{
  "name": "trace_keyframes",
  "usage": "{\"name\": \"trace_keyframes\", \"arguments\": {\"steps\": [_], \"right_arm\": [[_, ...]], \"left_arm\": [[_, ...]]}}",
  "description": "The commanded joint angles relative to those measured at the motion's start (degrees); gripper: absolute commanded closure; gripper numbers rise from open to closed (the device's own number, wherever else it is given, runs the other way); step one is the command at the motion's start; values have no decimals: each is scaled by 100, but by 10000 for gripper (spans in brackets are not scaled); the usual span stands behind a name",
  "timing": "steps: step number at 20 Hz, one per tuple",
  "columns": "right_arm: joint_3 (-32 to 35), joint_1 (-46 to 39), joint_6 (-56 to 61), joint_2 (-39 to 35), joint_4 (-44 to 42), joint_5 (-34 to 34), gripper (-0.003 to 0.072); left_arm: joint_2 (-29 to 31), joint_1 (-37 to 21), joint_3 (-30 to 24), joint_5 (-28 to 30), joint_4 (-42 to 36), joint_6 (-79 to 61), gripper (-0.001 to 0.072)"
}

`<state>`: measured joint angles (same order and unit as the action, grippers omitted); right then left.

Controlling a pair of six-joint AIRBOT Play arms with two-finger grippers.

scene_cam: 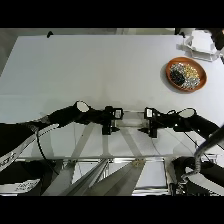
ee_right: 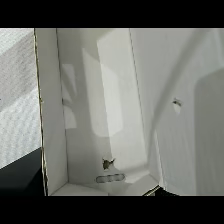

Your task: Fold the box and place the chain.

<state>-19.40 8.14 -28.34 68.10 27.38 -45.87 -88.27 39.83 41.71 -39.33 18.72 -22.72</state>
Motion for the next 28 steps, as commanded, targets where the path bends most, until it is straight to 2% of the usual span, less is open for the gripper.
{"name": "trace_keyframes", "arguments": {"steps": [1, 8, 10, 11, 12, 13, 14, 19, 23, 28], "right_arm": [[0, 0, 0, 0, -2, 0, 367], [0, 0, -11, 0, -31, -11, 375], [0, 0, 4, 0, 7, -31, 525], [0, 0, -4, 0, -4, -46, 508], [0, 0, 13, -2, -22, -52, 400], [0, 0, 140, -11, -20, -46, 146], [0, 0, 463, -24, -22, 7, -27], [0, 0, 1722, -216, 616, -24, -20], [0, -4, 2763, -474, 1504, -9, 13], [0, -608, 3633, -1154, 2284, -144, 24]], "left_arm": [[-4, 4, -4, 11, 4, 2, 399], [-4, 4, -4, 11, 2, 2, 399], [-4, 4, -4, 9, 2, 2, 399], [-4, 4, -4, 11, 2, 4, 399], [-4, 4, -4, 11, -2, 4, 399], [-4, 4, -4, 11, -2, 2, 399], [-4, 4, -4, 11, -2, 4, 399], [-4, 4, -4, 11, -4, 4, 399], [-4, 4, -4, 7, -2, 2, 399], [-4, 4, -4, 7, -2, 4, 398]]}}
